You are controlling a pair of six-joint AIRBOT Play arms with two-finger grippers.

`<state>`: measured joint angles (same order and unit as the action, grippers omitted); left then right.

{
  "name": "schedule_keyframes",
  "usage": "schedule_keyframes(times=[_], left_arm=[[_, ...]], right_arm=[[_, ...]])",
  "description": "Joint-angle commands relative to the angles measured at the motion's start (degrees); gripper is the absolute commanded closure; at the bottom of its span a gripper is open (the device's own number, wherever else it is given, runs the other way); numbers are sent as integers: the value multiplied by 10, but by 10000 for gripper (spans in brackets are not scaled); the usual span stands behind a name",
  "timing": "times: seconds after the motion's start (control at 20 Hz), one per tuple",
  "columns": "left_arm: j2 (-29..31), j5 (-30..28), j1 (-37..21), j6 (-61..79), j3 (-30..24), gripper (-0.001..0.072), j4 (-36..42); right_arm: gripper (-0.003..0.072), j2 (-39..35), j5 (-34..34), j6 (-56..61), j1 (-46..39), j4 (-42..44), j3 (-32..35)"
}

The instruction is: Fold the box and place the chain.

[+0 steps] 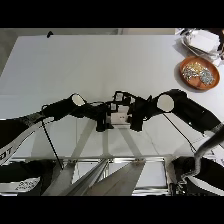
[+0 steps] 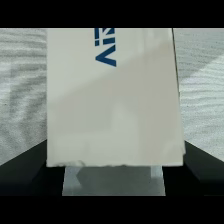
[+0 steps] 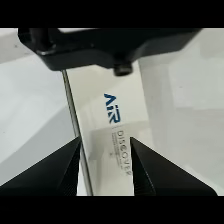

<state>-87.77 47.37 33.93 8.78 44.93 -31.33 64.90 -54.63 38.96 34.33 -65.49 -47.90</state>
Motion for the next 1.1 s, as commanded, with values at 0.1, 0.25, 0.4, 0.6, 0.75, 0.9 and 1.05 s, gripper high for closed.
schedule_keyframes(times=[0.1,0.25,0.4,0.6,0.75,0.9,1.05], left_arm=[[0,0,0,0,0,438,0],[0,0,0,0,0,438,0],[0,0,0,0,0,438,0],[0,0,0,0,0,438,0],[0,0,0,0,0,438,0],[0,0,0,0,0,438,0],[0,0,0,0,0,438,0]], right_arm=[[674,-38,5,-49,-48,97,1],[674,-36,3,-173,-79,267,36],[674,-25,3,-247,-83,360,87],[674,-19,14,-271,-83,363,142],[674,-19,34,-275,-83,367,149],[674,-19,50,-290,-83,384,149],[674,-19,43,-290,-101,387,149]])
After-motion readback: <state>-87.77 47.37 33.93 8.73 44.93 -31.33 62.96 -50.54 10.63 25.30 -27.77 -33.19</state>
